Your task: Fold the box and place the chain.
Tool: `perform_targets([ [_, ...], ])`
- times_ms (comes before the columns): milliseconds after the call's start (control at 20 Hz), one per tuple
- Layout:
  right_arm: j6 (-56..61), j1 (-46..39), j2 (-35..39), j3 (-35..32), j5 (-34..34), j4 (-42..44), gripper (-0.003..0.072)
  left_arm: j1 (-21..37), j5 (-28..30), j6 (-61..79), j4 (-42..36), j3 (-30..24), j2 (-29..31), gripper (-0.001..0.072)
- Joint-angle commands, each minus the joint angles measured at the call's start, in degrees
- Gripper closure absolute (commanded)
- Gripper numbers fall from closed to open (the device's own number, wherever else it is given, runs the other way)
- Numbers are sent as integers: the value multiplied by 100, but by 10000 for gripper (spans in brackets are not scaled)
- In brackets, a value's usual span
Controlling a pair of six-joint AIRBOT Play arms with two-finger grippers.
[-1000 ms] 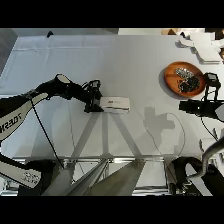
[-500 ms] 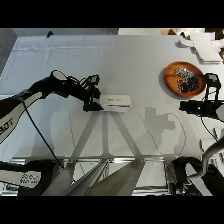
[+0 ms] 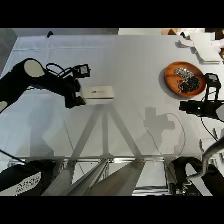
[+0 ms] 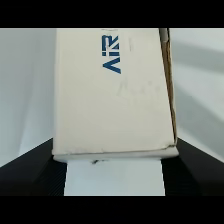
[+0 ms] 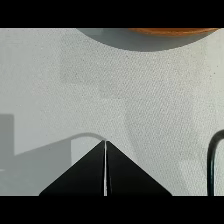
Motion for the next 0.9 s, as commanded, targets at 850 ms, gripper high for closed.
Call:
perform_targets([
  [850, -2, -4, 4, 4, -15, 26, 676, 1196, 5855, -5497, 887, -2522, 669, 705],
])
